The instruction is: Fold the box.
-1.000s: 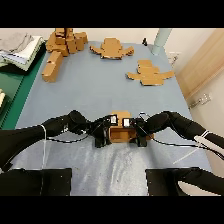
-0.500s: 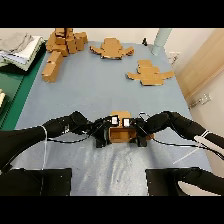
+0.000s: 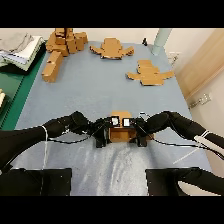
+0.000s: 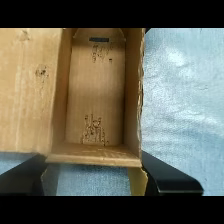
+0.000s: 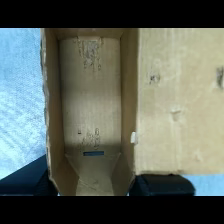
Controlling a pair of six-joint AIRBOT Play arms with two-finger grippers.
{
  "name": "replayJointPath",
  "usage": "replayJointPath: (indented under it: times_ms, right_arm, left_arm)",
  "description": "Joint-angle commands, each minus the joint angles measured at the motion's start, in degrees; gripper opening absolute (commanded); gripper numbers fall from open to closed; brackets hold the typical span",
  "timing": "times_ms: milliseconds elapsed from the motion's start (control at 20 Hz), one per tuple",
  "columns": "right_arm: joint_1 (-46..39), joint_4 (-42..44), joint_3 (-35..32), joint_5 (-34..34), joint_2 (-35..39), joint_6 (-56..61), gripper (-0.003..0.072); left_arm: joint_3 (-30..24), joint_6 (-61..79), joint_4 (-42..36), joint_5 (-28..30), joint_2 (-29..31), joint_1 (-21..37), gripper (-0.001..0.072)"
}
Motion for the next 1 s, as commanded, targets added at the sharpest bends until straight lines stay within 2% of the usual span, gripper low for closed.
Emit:
replayJointPath:
  times_ms: [0, 50, 100, 700, 950]
  right_arm:
    - [0.0, 0.0, 0.0, 0.0, 0.0, 0.0, 0.0522]
    - [0.0, 0.0, 0.0, 0.0, 0.0, 0.0, 0.0522]
    - [0.0, 0.0, 0.0, 0.0, 0.0, 0.0, 0.0522]
    - [0.0, 0.0, 0.0, 0.0, 0.0, 0.0, 0.0522]
    - [0.0, 0.0, 0.0, 0.0, 0.0, 0.0, 0.0522]
  left_arm:
    - [0.0, 0.2, 0.4, -0.7, 0.2, 0.0, 0.05]
    - [0.0, 0.2, 0.4, -0.4, 0.3, 0.0, 0.0661]
    - [0.0, 0.2, 0.4, -0.3, 0.4, 0.0, 0.0676]
    - [0.0, 0.2, 0.4, -1.9, 1.9, -0.1, 0.0675]
    - [0.0, 0.2, 0.4, -1.7, 0.3, -0.3, 0.0676]
